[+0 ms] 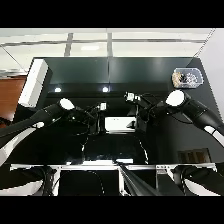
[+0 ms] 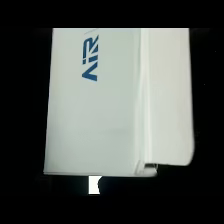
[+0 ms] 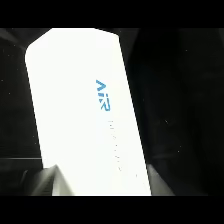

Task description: Fold the box and place the chain.

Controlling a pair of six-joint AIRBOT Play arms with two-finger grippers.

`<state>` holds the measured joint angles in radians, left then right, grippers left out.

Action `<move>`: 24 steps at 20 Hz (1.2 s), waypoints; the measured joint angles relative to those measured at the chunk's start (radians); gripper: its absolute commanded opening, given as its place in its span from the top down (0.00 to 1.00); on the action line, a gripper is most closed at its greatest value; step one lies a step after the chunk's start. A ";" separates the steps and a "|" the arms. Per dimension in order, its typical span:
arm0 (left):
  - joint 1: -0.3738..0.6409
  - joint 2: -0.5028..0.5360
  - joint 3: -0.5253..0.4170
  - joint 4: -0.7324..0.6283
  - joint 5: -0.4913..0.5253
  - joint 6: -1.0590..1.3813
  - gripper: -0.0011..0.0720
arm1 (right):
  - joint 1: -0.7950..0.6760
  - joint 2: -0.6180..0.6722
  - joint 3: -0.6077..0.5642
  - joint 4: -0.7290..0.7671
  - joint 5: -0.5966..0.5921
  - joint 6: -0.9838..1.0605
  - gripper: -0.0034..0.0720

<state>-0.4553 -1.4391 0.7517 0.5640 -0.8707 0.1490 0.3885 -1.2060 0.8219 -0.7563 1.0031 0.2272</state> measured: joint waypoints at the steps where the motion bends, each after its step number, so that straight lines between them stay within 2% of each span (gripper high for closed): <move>1: 0.000 0.000 0.000 0.000 0.000 -0.001 0.44 | 0.004 0.000 0.000 -0.002 -0.003 0.000 0.38; 2: 0.000 0.000 0.000 0.000 0.000 -0.001 0.44 | 0.008 0.000 0.000 -0.003 -0.006 0.000 0.43; 3: 0.000 0.000 0.000 0.000 -0.001 -0.001 0.44 | 0.010 0.000 0.000 -0.004 -0.008 0.001 0.61; 4: 0.000 0.000 0.000 0.000 -0.001 -0.001 0.44 | 0.012 0.000 0.000 -0.005 -0.011 0.005 0.63; 13: 0.000 0.000 0.000 0.000 -0.013 0.001 0.44 | 0.018 0.000 -0.002 -0.008 0.004 0.020 0.63; 14: 0.000 0.000 0.000 0.000 -0.015 0.000 0.44 | 0.018 0.000 -0.002 -0.008 0.007 0.023 0.58; 24: 0.000 0.000 0.000 0.000 -0.022 0.000 0.44 | 0.018 0.000 -0.003 -0.008 0.017 0.027 0.58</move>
<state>-0.4553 -1.4391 0.7517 0.5640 -0.8928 0.1490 0.4068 -1.2060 0.8192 -0.7647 1.0203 0.2539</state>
